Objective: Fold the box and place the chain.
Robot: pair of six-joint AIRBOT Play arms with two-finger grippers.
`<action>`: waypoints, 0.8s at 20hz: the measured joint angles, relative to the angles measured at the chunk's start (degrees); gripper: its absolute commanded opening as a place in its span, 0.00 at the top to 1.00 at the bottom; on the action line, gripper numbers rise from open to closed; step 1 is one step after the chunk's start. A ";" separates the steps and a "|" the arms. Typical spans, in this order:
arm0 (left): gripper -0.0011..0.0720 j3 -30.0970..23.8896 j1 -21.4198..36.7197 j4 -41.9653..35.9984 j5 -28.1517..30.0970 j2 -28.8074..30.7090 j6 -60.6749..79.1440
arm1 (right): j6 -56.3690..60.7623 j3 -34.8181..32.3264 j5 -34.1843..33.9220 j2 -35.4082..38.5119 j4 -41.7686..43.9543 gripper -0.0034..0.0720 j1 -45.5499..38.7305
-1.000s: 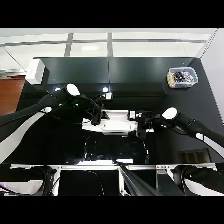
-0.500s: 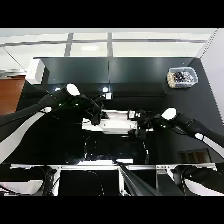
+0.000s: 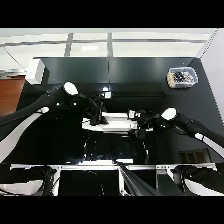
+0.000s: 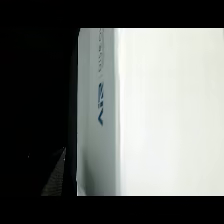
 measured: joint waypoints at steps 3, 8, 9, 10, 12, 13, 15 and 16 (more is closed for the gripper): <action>0.32 0.00 1.73 6.54 -2.49 5.18 -9.16 | 0.00 0.00 0.07 0.00 -0.04 0.73 0.00; 0.95 -0.72 6.45 13.25 -11.69 12.22 -28.22 | 0.00 0.00 0.24 0.00 -0.11 0.73 0.00; 0.95 -1.84 6.88 11.30 -14.23 12.72 -31.08 | 0.00 0.00 0.26 0.00 -0.11 0.73 0.00; 0.95 -3.32 6.99 8.83 -15.02 13.09 -32.46 | 0.00 0.00 0.26 0.00 -0.09 0.73 0.00; 0.95 -6.80 6.80 2.14 -13.94 13.46 -33.81 | 0.00 0.00 0.31 0.00 -0.09 0.73 0.00; 0.95 -8.28 6.67 -1.81 -11.78 13.51 -33.48 | 0.00 0.00 0.31 0.00 -0.09 0.73 0.00; 0.95 -10.10 6.51 -9.18 -6.88 13.31 -31.06 | 0.00 0.00 0.33 0.00 -0.09 0.73 0.00; 0.95 -10.64 6.47 -12.63 -3.98 13.09 -29.44 | 0.00 0.00 0.33 0.00 -0.09 0.73 0.00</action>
